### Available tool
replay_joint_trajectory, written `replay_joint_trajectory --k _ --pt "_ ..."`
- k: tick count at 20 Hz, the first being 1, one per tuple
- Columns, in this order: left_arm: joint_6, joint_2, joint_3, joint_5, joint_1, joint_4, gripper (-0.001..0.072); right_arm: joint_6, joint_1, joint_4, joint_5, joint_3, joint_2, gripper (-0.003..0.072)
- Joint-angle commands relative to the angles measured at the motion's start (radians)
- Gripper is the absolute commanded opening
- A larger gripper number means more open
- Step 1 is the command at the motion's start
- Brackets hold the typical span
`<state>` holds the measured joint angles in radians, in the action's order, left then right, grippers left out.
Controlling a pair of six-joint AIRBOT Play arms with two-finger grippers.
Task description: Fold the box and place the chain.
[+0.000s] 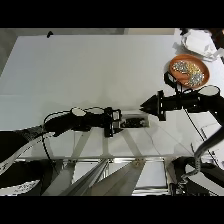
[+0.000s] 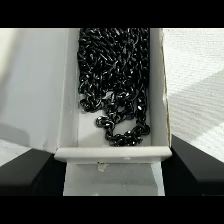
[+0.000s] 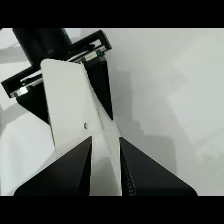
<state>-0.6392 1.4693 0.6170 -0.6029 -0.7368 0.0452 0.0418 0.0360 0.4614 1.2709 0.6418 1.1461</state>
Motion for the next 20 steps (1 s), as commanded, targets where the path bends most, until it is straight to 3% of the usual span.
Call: replay_joint_trajectory --k 1,11,17,19,20 --pt "0.000 0.000 0.000 0.000 0.000 0.000 0.0274 -0.026 -0.006 0.049 -0.009 -0.001 -0.003 0.0204" --pt "0.000 0.000 0.000 0.000 0.000 0.000 0.0274 -0.099 -0.153 0.230 -0.014 -0.001 -0.003 0.0203" --pt "0.000 0.000 0.000 0.000 0.000 0.000 0.0274 -0.098 -0.184 0.254 -0.006 -0.001 -0.035 0.0209" --pt "0.000 0.000 0.000 0.000 0.000 0.000 0.0274 -0.098 -0.184 0.278 -0.009 -0.001 -0.071 0.0301" --pt "0.000 0.000 0.000 0.000 0.000 0.000 0.0274 -0.098 -0.184 0.291 -0.014 -0.001 -0.094 0.0301"
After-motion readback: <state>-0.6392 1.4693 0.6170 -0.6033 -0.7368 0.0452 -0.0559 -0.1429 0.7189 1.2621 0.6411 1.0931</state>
